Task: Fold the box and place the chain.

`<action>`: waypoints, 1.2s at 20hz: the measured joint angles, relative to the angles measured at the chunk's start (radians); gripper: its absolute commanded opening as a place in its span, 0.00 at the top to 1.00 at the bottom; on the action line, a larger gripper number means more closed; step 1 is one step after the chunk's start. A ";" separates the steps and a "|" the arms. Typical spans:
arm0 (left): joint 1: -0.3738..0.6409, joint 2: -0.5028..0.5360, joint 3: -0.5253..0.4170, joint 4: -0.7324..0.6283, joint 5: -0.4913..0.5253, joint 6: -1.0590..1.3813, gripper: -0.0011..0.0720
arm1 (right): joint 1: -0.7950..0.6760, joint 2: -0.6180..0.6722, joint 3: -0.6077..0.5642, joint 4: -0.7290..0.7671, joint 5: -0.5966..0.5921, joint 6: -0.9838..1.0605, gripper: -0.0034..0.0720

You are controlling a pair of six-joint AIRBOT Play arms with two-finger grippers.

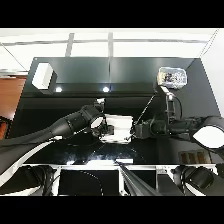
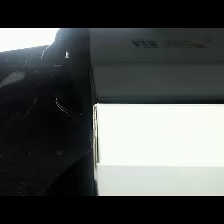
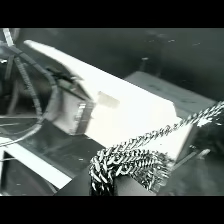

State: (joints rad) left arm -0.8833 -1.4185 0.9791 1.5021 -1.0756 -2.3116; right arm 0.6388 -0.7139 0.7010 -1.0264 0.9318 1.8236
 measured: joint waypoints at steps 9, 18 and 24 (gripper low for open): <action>0.000 0.000 0.000 0.000 0.000 0.000 0.95 | 0.064 -0.163 -0.014 0.033 -0.125 0.006 0.94; 0.000 0.000 0.000 0.000 -0.001 0.000 0.95 | 0.064 -0.222 -0.010 0.016 -0.129 -0.003 0.37; 0.000 0.000 0.000 0.000 -0.001 0.000 0.95 | -0.135 -0.118 0.013 -0.203 0.048 -0.014 0.37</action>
